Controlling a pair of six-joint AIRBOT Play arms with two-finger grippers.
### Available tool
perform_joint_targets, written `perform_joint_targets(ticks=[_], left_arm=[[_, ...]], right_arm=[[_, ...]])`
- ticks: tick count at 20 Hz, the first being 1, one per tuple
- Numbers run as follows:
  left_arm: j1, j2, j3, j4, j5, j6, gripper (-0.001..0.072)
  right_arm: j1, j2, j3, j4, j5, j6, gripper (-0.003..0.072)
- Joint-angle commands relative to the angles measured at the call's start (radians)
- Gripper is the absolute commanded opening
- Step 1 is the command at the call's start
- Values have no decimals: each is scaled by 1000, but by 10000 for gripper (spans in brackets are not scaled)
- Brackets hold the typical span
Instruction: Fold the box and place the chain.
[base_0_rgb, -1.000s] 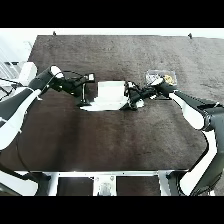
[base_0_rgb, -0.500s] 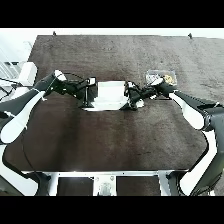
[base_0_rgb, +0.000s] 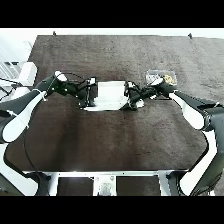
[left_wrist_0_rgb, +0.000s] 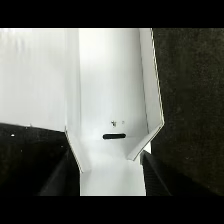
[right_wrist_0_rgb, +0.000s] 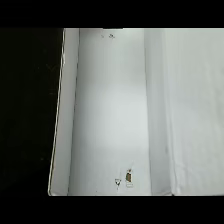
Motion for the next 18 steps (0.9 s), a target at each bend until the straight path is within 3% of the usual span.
perform_joint_targets(ticks=[1,5,7,18], left_arm=[[0,-2,0,-2,-1,3,513],[-11,-2,-1,-2,-1,3,511],[-30,-2,0,7,1,3,347],[-59,-17,0,-39,58,-4,345]], right_arm=[[1,0,0,0,0,0,514],[1,0,0,0,0,0,514],[1,0,0,0,0,1,514],[1,0,0,0,1,0,514]])
